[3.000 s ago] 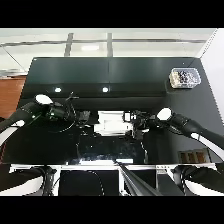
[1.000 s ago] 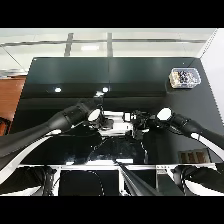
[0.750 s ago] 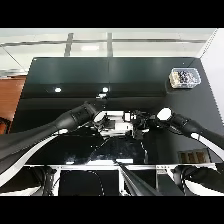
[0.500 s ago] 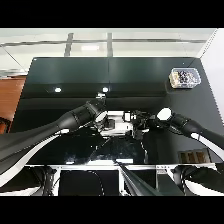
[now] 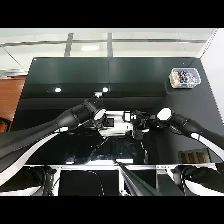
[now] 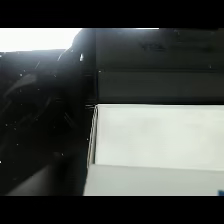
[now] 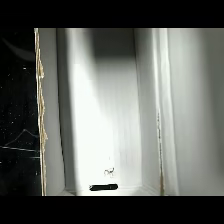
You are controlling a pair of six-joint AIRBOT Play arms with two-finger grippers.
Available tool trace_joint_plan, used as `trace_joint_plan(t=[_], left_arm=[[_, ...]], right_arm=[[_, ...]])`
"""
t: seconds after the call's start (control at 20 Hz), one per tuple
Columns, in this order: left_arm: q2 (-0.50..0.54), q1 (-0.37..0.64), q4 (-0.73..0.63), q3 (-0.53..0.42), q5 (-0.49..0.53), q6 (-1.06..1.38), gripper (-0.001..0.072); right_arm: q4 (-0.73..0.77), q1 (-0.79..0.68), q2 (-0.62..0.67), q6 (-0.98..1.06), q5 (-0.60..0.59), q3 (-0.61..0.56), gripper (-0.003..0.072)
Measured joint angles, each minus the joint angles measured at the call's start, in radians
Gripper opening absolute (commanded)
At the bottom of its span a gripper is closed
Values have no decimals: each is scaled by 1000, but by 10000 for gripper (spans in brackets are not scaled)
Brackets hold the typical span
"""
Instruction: Fold the box and place the chain.
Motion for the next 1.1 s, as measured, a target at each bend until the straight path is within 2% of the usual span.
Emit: trace_joint_plan(t=[0.05,0.2,0.25,0.35,0.4,0.75,0.8,0.95,1.0,1.1], left_arm=[[0,1,-6,0,6,0,23],[0,2,-10,1,5,-1,25],[0,2,-10,1,6,-3,63],[0,3,-10,1,12,-4,416],[0,3,-12,1,16,-4,465],[-2,3,-3,1,16,0,457],[-2,3,-3,1,21,4,444],[-4,3,-3,1,26,16,94],[-4,3,-1,1,22,19,25],[-5,4,-2,1,23,26,25]], right_arm=[[0,0,0,0,0,0,9],[1,0,0,1,0,0,9],[0,0,0,1,0,0,9],[0,0,0,0,0,0,9],[0,0,0,0,0,0,9],[0,0,0,0,0,0,9],[0,0,0,0,0,0,9],[0,0,0,0,0,0,9],[0,0,0,0,0,0,9],[1,0,0,1,0,0,9]])
